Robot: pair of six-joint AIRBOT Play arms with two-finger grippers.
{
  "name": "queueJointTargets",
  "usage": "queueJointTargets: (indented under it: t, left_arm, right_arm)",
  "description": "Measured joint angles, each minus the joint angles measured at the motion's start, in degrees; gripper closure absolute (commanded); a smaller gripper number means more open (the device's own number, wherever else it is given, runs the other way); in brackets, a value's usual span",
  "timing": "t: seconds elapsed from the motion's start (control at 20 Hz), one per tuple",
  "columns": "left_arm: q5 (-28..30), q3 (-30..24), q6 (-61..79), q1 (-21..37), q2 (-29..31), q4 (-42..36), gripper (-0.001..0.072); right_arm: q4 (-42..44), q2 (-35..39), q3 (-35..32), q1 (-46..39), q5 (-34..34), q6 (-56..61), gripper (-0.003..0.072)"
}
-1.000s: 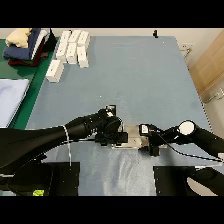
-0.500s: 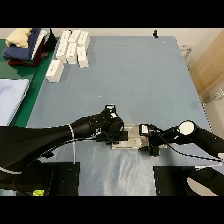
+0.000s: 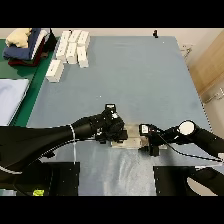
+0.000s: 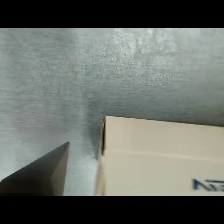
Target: Fold the box.
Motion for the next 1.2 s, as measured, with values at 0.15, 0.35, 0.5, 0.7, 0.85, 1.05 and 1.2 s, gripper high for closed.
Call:
queueJointTargets:
  t: [0.15,0.35,0.5,0.7,0.85,1.05,1.2]
  left_arm:
    - [-0.7,0.2,0.4,-0.1,1.4,-0.5,0.0217]
    - [-2.4,0.3,1.2,0.3,5.9,-1.2,0.0217]
    - [-6.3,0.3,2.9,1.7,11.4,-1.4,0.0299]
    - [-14.4,0.3,10.6,6.4,19.3,-1.4,0.0695]
    - [-20.5,0.3,20.5,11.9,23.6,-2.2,0.0695]
    - [-23.3,-0.6,41.0,19.2,25.7,-4.4,0.0693]
    - [-20.1,-2.6,60.3,23.7,26.0,-5.4,0.0062]
  right_arm:
    - [0.0,0.0,0.0,0.0,0.0,0.0,0.0143]
    - [0.0,0.0,0.0,0.0,0.0,0.0,0.0143]
    - [0.0,0.0,0.0,0.0,0.0,0.0,0.0143]
    - [0.0,0.0,0.0,0.0,0.0,0.0,0.0143]
    - [0.0,0.0,0.0,0.0,0.0,0.0,0.0143]
    - [0.0,0.0,0.0,0.0,0.0,0.0,0.0143]
    - [0.0,0.0,0.0,0.0,0.0,0.0,0.0143]
